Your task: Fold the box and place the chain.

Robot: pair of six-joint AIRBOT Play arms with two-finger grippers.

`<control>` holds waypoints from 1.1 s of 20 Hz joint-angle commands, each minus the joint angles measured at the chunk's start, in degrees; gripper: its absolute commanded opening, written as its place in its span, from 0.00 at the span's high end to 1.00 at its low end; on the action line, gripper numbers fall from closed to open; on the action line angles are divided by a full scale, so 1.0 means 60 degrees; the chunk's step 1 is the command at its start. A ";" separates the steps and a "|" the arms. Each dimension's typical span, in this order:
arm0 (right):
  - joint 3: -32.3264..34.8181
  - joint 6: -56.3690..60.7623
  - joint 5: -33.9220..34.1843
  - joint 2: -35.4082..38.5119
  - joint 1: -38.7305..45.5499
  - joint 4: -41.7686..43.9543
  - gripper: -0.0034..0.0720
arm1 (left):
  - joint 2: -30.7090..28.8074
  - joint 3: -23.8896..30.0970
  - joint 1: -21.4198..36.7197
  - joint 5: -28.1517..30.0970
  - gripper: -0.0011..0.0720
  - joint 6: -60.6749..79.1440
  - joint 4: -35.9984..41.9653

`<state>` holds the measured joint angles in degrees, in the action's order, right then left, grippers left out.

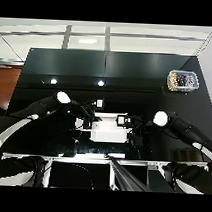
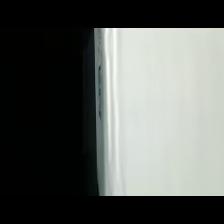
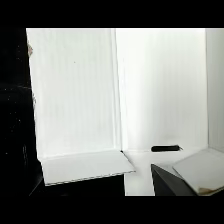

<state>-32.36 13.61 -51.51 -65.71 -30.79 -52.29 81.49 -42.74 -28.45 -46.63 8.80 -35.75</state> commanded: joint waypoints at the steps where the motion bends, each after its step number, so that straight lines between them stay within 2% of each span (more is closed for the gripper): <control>1: 0.0000 0.0514 0.0091 0.0007 -0.0186 -0.0215 0.03 | 0.0004 -0.0007 -0.0004 -0.0018 0.95 0.0004 -0.0004; 5: 0.0000 0.1140 -0.0943 0.0040 -0.0189 -0.0401 0.06 | 0.0004 -0.0007 -0.0004 -0.0018 0.95 0.0000 -0.0004; 8: 0.0000 0.1483 -0.1122 0.0058 -0.0222 -0.0255 0.06 | 0.0004 -0.0007 -0.0004 -0.0018 0.95 0.0000 -0.0004; 14: 0.0000 0.1486 -0.0543 0.0058 -0.0852 0.0011 0.06 | 0.0004 -0.0007 -0.0004 -0.0018 0.95 0.0000 -0.0004; 19: -0.0047 0.1468 0.0255 0.0073 -0.0860 0.0025 0.06 | 0.0004 -0.0007 -0.0004 -0.0018 0.95 0.0000 -0.0004; 22: -0.0219 0.1577 0.0255 0.0076 -0.0860 -0.0062 0.06 | 0.0004 -0.0007 -0.0004 -0.0018 0.95 0.0000 -0.0004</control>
<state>-32.99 22.41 -51.16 -65.30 -35.81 -52.36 81.49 -42.76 -28.47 -46.76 8.69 -35.77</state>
